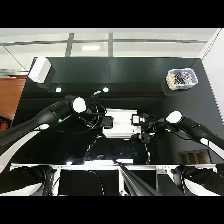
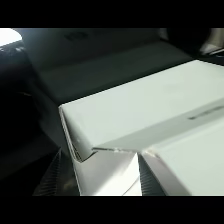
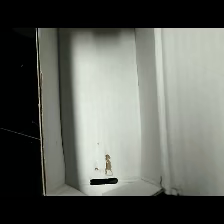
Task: Fold the box and place the chain.
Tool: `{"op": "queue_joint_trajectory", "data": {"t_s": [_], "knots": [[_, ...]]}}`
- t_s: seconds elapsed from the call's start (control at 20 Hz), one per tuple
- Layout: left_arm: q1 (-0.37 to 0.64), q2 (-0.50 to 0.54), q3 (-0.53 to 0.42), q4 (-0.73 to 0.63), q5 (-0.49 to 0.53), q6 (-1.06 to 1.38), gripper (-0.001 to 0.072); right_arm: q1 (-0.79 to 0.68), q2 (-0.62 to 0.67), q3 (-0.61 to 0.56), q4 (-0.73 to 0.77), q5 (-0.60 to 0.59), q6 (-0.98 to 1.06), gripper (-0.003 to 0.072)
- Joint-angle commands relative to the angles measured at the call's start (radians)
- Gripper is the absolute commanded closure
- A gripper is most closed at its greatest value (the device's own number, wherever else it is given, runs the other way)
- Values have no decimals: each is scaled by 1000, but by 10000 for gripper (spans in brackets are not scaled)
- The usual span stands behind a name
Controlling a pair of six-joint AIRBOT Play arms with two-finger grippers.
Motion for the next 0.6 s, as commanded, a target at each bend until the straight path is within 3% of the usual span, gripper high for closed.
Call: {"op": "queue_joint_trajectory", "data": {"t_s": [0.0, 0.3, 0.55], "knots": [[-55, -13, 39, 196, -11, -156, 167, 1, 0, 0, 0, 0, 0, 270], [-144, -134, 179, 363, -173, -275, 168, 1, 0, 0, 0, 1, 0, 270], [-186, -185, 258, 426, -231, -423, 173, 1, 0, 0, 0, 10, 0, 270]]}}
